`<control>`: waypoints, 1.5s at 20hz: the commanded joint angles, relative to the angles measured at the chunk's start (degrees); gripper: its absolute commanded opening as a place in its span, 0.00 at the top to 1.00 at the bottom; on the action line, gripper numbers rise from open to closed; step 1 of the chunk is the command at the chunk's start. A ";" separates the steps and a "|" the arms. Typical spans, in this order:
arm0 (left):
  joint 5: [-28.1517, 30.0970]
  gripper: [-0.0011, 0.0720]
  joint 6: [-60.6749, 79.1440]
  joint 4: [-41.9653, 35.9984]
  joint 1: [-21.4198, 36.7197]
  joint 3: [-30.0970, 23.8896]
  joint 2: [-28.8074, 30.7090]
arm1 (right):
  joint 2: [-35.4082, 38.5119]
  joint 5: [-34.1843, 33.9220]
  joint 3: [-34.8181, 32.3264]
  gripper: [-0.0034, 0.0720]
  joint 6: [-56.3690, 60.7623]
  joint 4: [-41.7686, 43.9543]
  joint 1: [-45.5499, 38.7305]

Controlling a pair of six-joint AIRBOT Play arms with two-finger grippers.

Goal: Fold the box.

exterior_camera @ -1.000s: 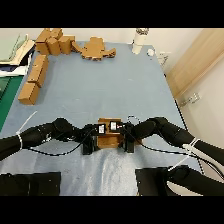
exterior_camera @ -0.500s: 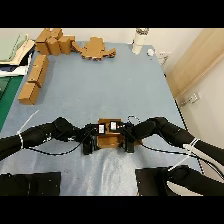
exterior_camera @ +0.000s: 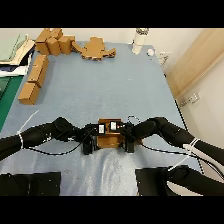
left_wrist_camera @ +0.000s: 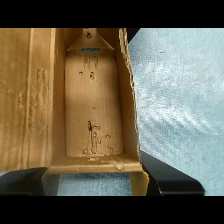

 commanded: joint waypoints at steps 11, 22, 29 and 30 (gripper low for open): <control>0.07 0.35 0.02 0.02 0.02 0.07 -0.04 | 1.73 -4.46 -0.02 0.01 0.83 -0.76 -0.09; 0.04 0.35 0.02 0.02 0.02 0.04 -0.04 | 21.31 -20.79 2.95 0.02 21.35 -1.90 -0.55; 0.04 0.35 0.02 0.02 0.02 0.07 -0.04 | 27.93 -22.93 2.89 0.02 57.57 10.36 0.44; 0.02 0.35 0.02 0.02 0.00 0.07 -0.04 | 27.78 -22.95 2.89 0.02 61.02 10.36 0.44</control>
